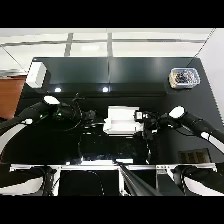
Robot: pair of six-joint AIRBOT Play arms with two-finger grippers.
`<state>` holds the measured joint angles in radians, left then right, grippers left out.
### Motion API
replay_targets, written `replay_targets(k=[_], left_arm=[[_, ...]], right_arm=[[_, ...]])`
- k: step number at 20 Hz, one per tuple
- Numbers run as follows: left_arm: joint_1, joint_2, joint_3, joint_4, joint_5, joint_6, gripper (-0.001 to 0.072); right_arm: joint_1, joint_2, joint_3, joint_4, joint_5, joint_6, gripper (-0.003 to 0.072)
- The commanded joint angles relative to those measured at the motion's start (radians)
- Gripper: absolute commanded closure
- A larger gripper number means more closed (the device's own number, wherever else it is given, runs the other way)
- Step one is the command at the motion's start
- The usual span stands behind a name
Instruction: Fold the box and place the chain.
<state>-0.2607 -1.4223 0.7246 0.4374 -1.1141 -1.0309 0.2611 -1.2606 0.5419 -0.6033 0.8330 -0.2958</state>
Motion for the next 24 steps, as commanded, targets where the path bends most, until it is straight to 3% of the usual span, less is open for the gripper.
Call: replay_targets(k=[1,3,5,8,12,15,17,24], left_arm=[[-0.025,-0.002,0.031,-0.003,-0.011,0.014,0.0062],[-0.062,-0.002,0.042,0.005,0.005,0.013,0.0095],[-0.093,-0.002,0.063,0.008,0.006,0.011,0.0221],[-0.12,-0.002,0.1,0.016,0.01,-0.03,0.0222],[-0.159,-0.002,0.172,0.199,0.026,-0.197,0.0222],[-0.195,-0.002,0.216,0.242,0.046,-0.256,0.0224],[-0.212,-0.002,0.229,0.251,0.048,-0.267,0.0303],[-0.281,-0.002,0.23,0.383,0.09,-0.407,0.0303]], right_arm=[[0.0,0.0,0.001,0.0,0.0,0.0,0.0664],[0.0,0.0,0.001,0.0,0.0,0.0,0.0664],[0.001,0.0,0.001,0.0,0.0,0.0,0.0664],[0.001,0.0,0.001,0.0,0.0,0.0,0.0664],[0.001,0.0,0.001,0.0,0.0,0.0,0.0664],[0.001,0.0,0.001,0.0,0.0,0.0,0.0664],[0.001,0.0,0.001,0.0,0.0,0.0,0.0664],[0.001,0.0,0.001,0.0,0.0,0.0,0.0664]])
